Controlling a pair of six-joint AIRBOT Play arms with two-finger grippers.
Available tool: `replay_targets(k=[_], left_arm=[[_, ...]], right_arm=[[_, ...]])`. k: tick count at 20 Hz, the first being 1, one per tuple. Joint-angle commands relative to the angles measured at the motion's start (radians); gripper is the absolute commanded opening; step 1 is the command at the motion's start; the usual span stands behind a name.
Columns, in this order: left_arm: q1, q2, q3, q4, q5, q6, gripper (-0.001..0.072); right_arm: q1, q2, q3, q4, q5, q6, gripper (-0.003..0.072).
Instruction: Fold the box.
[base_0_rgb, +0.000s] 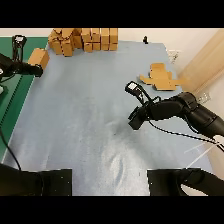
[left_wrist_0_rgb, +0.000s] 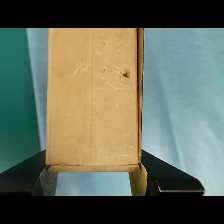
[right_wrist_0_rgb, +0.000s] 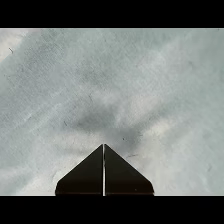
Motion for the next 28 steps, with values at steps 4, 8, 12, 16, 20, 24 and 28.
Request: replay_targets(k=[4, 8, 12, 16, 20, 24, 28], left_arm=[[0.019, -0.319, 0.267, -0.027, -0.021, -0.053, 0.0013], [-0.019, -0.401, 0.327, -0.052, -0.013, -0.033, 0.0013], [-0.037, -0.428, 0.346, -0.050, 0.000, -0.035, 0.0015], [-0.035, -0.423, 0.353, -0.050, 0.014, -0.040, 0.0603], [-0.036, -0.411, 0.364, -0.049, -0.015, -0.039, 0.0700], [-0.036, -0.411, 0.415, -0.049, -0.060, -0.039, 0.0700], [-0.037, -0.411, 0.487, -0.049, -0.076, -0.039, 0.0701]], right_arm=[[0.000, 0.000, -0.032, 0.019, -0.003, 0.080, 0.0007], [0.000, 0.000, -0.032, 0.022, -0.003, 0.112, 0.0007], [0.001, 0.000, -0.034, 0.027, -0.003, 0.121, 0.0007], [0.001, 0.000, -0.034, 0.034, -0.006, 0.121, 0.0007], [0.001, 0.000, -0.034, 0.041, -0.006, 0.121, 0.0007], [0.001, 0.000, -0.034, 0.041, -0.006, 0.120, 0.0007], [0.001, 0.000, -0.034, 0.041, -0.006, 0.120, 0.0007]])
